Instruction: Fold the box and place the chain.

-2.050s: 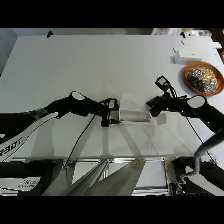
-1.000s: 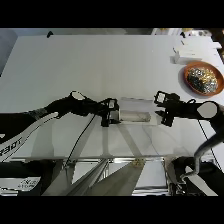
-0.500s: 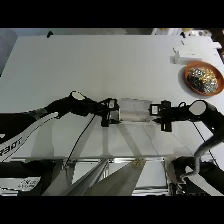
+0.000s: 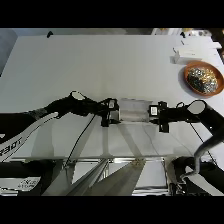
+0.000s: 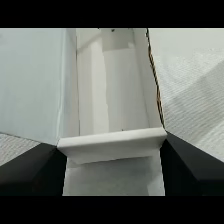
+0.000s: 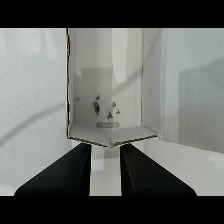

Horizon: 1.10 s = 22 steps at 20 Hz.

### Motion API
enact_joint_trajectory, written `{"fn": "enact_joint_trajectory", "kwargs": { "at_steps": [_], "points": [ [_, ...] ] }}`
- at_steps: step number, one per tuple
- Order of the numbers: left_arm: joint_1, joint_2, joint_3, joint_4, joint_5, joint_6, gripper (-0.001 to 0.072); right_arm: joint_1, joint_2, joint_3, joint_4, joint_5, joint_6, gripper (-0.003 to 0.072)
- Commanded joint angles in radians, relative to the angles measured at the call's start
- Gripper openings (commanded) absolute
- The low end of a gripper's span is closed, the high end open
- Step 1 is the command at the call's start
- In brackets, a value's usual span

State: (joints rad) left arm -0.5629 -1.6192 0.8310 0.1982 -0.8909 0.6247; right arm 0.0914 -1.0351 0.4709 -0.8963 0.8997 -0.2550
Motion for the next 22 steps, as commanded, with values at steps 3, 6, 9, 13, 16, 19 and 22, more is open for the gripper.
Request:
{"fn": "enact_joint_trajectory", "kwargs": {
  "at_steps": [3,6,9,13,16,19,22],
  "points": [
    [0.0,0.0,0.0,0.0,0.0,0.0,0.0103,0.001,-0.011,-0.004,0.08,-0.022,-0.036,0.0144],
    [0.0,0.0,0.0,0.0,0.0,0.0,0.0103,0.001,-0.019,-0.004,0.137,-0.021,-0.061,0.01],
    [0.0,0.0,0.0,0.0,0.0,0.0,0.0103,0.02,-0.034,-0.005,0.152,-0.019,-0.064,0.0102],
    [0.0,0.0,0.0,0.0,0.0,0.0,0.0103,0.081,-0.072,-0.005,0.178,-0.024,-0.064,0.0192],
    [0.0,0.0,0.0,0.0,0.0,0.0,0.0103,0.085,-0.072,-0.005,0.175,-0.024,-0.053,0.0204],
    [0.0,0.0,0.0,0.0,0.0,0.0,0.0103,0.085,-0.072,-0.005,0.169,-0.023,0.026,0.0201],
    [0.0,0.0,0.0,0.0,0.0,0.0,0.0103,0.085,-0.037,-0.004,0.147,-0.021,0.137,0.0164]
  ]
}}
